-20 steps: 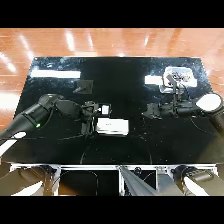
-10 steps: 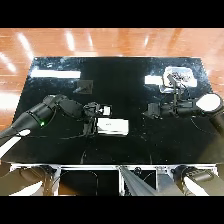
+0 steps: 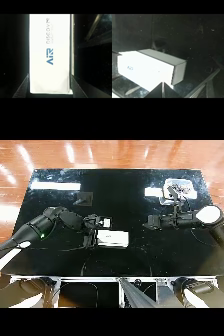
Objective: Fold the box and place the chain.
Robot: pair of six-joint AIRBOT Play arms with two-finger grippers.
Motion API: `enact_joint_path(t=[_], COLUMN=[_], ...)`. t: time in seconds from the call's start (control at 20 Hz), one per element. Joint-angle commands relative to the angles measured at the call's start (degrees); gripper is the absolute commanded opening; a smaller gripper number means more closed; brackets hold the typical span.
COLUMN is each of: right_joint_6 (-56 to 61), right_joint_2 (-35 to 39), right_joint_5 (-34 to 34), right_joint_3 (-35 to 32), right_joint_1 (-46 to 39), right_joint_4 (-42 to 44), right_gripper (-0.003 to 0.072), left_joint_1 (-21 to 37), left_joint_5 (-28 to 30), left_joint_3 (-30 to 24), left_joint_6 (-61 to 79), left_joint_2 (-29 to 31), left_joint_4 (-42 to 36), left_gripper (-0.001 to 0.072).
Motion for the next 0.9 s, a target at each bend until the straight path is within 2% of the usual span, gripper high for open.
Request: enact_joint_path(t=[0.0, 0.85], right_joint_6=[0.04, 0.04], right_joint_2=[0.00, 0.00], right_joint_5=[-0.04, -0.50], right_joint_3=[-0.02, -0.02], right_joint_1=[-0.04, -0.04], right_joint_4=[-0.04, -0.13], right_gripper=[0.0032, 0.0032], left_joint_1=[0.00, 0.00], left_joint_5=[-0.02, -0.50], left_joint_3=[-0.07, -0.07], left_joint_6=[0.00, -0.02], left_joint_2=[-0.52, -1.22], left_joint_4=[0.07, 0.22], left_gripper=[0.0616, 0.0616])
